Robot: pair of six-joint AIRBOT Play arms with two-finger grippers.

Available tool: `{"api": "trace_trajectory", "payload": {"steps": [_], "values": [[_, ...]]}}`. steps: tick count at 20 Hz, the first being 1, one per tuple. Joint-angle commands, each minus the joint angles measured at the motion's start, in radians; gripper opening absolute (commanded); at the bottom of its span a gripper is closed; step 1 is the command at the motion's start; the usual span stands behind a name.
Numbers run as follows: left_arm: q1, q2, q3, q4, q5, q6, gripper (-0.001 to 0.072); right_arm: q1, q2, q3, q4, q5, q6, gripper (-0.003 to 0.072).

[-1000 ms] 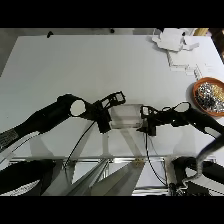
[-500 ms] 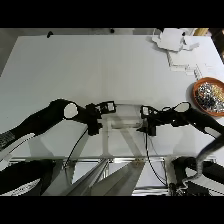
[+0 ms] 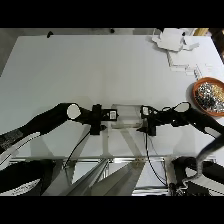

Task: Fold the box and place the chain.

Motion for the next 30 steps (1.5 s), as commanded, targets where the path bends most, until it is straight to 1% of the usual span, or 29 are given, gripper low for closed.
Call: {"api": "trace_trajectory", "payload": {"steps": [1, 2, 3, 4, 5, 6, 11, 13, 16, 19, 20, 21, 22, 23, 27, 30], "values": [[-0.018, -0.027, -0.001, -0.054, 0.015, 0.027, 0.0409, 0.0, 0.0, 0.0, 0.0, 0.0, 0.0, 0.0457], [-0.018, -0.029, -0.001, -0.062, 0.013, 0.025, 0.0397, 0.0, 0.0, 0.0, 0.0, 0.0, 0.0, 0.0457], [-0.018, -0.028, -0.001, -0.069, 0.007, 0.024, 0.0358, 0.0, 0.0, 0.0, 0.0, 0.0, 0.0, 0.0457], [-0.018, -0.028, -0.001, -0.072, -0.002, 0.024, 0.0311, 0.0, 0.0, 0.0, 0.0, 0.0, 0.0, 0.0457], [-0.019, -0.028, -0.001, -0.082, -0.013, 0.024, 0.0247, 0.0, 0.0, 0.0, 0.0, 0.0, 0.0, 0.0457], [-0.021, -0.028, -0.001, -0.098, -0.015, 0.024, 0.0203, 0.0, 0.0, 0.0, 0.0, 0.0, 0.0, 0.0457], [-0.024, -0.029, -0.001, -0.178, 0.043, 0.033, 0.0188, 0.0, 0.0, 0.0, 0.0, 0.0, 0.0, 0.0457], [-0.028, -0.031, -0.001, -0.208, 0.053, 0.038, 0.0127, 0.0, 0.0, 0.0, 0.0, 0.0, 0.0, 0.0457], [-0.055, -0.035, -0.001, -0.285, 0.058, 0.142, 0.0127, 0.0, 0.0, 0.0, 0.0, 0.0, 0.0, 0.0457], [-0.081, -0.059, 0.0, -0.383, 0.087, 0.248, 0.0132, 0.0, 0.0, 0.0, 0.0, 0.0, 0.0, 0.0457], [-0.088, -0.069, 0.0, -0.384, 0.092, 0.251, 0.016, 0.0, 0.0, 0.0, 0.0, 0.0, 0.0, 0.0457], [-0.092, -0.075, 0.0, -0.381, 0.094, 0.251, 0.0258, 0.0, 0.0, 0.0, 0.0, 0.0, 0.0, 0.0457], [-0.092, -0.076, 0.0, -0.378, 0.095, 0.25, 0.0378, 0.0, 0.0, 0.0, -0.001, 0.0, 0.0, 0.0457], [-0.09, -0.074, 0.0, -0.377, 0.096, 0.243, 0.0416, 0.0, 0.0, 0.0, -0.002, 0.0, 0.0, 0.0457], [-0.089, -0.035, 0.0, -0.359, 0.096, 0.188, 0.0415, 0.0, 0.0, 0.0, -0.003, 0.0, 0.0, 0.0457], [-0.068, 0.064, 0.0, -0.241, 0.07, -0.018, 0.0399, 0.0, 0.0, 0.0, -0.003, 0.0, 0.0, 0.0457]]}}
